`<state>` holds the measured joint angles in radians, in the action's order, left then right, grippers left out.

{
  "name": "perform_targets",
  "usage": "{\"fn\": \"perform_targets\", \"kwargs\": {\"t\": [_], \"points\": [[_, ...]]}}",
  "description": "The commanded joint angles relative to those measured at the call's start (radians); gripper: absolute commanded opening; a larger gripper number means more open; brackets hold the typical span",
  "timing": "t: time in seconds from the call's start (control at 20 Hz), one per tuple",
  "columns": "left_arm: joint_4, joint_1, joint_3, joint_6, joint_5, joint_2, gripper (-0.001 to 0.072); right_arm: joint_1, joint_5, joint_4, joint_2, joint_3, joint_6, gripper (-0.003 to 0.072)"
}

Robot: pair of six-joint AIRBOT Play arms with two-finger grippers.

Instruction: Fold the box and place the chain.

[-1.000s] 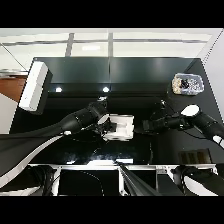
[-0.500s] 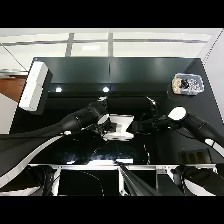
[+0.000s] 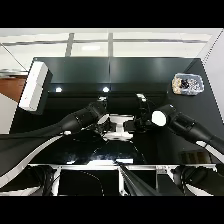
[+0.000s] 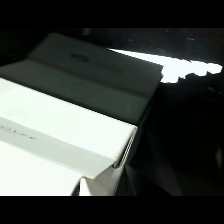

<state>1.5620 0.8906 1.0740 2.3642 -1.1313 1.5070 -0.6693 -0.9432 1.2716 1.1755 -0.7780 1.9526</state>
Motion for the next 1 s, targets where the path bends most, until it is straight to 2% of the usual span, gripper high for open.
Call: {"fn": "perform_targets", "kwargs": {"t": [0.0, 0.2, 0.25, 0.3, 0.4, 0.45, 0.95], "points": [[0.001, 0.000, 0.000, 0.000, 0.001, 0.000, 0.0031, -0.055, -0.082, 0.132, 0.045, -0.058, 0.154, 0.0304], [0.001, 0.000, 0.000, 0.000, 0.001, 0.000, 0.0031, -0.110, -0.103, 0.189, 0.106, -0.086, 0.248, 0.0295], [0.001, 0.000, 0.000, 0.000, 0.001, 0.000, 0.0031, -0.122, -0.116, 0.209, 0.117, -0.090, 0.272, 0.0278], [0.001, 0.000, 0.000, 0.000, 0.001, 0.000, 0.0031, -0.131, -0.124, 0.222, 0.125, -0.093, 0.282, 0.0214], [0.001, 0.000, 0.000, 0.000, 0.001, 0.000, 0.0031, -0.138, -0.126, 0.225, 0.134, -0.095, 0.304, 0.0214], [0.001, 0.000, 0.000, 0.000, 0.001, 0.000, 0.0031, -0.138, -0.129, 0.226, 0.137, -0.095, 0.314, 0.0187], [0.001, 0.000, 0.000, 0.000, 0.001, 0.000, 0.0031, -0.137, -0.170, 0.277, 0.172, -0.144, 0.477, 0.0186]]}}
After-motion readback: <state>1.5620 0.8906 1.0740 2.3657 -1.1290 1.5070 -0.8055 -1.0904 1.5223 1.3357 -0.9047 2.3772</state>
